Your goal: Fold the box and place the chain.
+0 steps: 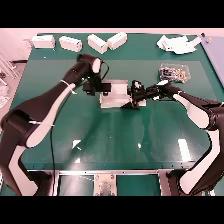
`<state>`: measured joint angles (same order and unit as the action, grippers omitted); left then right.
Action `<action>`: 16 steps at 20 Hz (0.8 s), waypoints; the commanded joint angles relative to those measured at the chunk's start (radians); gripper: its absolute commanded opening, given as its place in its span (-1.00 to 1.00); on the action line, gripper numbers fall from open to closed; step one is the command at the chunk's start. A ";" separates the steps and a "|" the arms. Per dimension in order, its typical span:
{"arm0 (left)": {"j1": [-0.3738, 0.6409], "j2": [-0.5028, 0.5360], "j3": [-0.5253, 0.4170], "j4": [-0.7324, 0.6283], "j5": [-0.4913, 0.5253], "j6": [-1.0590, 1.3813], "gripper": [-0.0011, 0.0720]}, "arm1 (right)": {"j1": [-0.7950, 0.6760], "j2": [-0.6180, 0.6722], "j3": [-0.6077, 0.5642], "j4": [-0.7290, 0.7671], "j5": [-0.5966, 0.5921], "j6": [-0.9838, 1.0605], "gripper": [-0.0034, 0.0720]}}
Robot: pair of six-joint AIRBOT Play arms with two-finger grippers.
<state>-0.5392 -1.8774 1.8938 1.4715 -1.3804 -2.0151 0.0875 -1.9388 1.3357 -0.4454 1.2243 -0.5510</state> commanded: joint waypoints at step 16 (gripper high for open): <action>0.359 0.123 -0.032 -0.483 -0.082 1.066 1.00 | 0.000 0.000 0.001 0.000 0.000 0.000 0.64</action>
<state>-0.2104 -1.7550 1.8759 1.0187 -1.4845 -1.1568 0.0875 -1.9388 1.3357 -0.4450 1.2243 -0.5507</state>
